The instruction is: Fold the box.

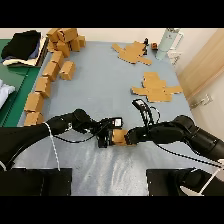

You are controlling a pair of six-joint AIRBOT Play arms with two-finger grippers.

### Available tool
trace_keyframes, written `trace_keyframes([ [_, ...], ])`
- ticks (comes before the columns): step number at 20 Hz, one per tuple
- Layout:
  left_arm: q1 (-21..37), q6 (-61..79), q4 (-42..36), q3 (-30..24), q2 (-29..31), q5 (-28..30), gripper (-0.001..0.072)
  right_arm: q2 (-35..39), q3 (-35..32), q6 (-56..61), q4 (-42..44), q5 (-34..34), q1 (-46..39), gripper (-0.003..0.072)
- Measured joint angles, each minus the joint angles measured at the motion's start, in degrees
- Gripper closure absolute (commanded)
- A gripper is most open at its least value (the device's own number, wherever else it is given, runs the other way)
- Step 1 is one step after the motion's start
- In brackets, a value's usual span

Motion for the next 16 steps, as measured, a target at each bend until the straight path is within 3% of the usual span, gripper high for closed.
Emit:
trace_keyframes([
  [2,0.00,0.00,-0.02,0.00,0.00,-0.02,0.0257,0.74,0.09,1.03,-1.18,-0.15,-0.02,0.0683],
  [16,0.00,0.00,0.02,0.00,0.00,-0.07,0.0254,1.53,2.82,6.56,-6.95,0.20,-3.10,0.0683],
])
